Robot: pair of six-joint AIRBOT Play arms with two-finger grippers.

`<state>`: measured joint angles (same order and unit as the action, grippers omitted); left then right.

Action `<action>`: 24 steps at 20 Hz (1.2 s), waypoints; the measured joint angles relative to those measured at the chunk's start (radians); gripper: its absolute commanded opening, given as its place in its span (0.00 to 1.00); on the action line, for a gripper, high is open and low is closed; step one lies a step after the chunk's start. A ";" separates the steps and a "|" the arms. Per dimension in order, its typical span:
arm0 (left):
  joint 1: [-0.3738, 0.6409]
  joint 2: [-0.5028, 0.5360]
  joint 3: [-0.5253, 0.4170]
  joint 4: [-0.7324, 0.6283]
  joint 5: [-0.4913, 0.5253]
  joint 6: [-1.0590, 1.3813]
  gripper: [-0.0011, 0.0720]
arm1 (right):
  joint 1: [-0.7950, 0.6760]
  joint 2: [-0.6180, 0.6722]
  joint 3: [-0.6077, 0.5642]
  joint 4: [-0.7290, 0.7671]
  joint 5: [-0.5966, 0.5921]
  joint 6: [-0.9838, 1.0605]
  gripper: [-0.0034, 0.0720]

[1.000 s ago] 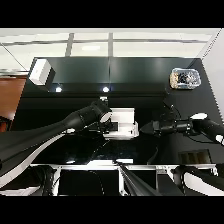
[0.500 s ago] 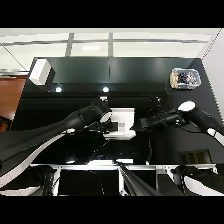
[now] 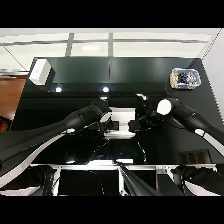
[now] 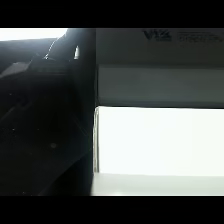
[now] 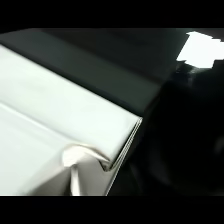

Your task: Fold the box and place the chain.

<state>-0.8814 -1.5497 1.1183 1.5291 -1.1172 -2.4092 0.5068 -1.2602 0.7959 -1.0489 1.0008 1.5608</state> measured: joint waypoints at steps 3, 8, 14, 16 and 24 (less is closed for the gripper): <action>0.000 0.000 0.000 0.000 0.008 0.000 0.05 | 0.088 -0.013 0.045 -0.161 -0.001 0.179 0.49; 0.000 0.000 0.000 0.000 0.015 0.000 0.05 | 0.158 -0.068 0.097 -0.320 0.045 0.394 0.49; 0.000 0.000 0.000 0.000 0.019 0.000 0.05 | 0.172 -0.103 0.123 -0.348 0.072 0.522 0.29; 0.000 0.000 0.000 0.000 0.021 0.001 0.05 | 0.173 -0.107 0.126 -0.349 0.077 0.555 0.29; 0.000 0.000 0.000 -0.002 0.024 -0.001 0.05 | 0.174 -0.109 0.127 -0.336 0.070 0.620 0.26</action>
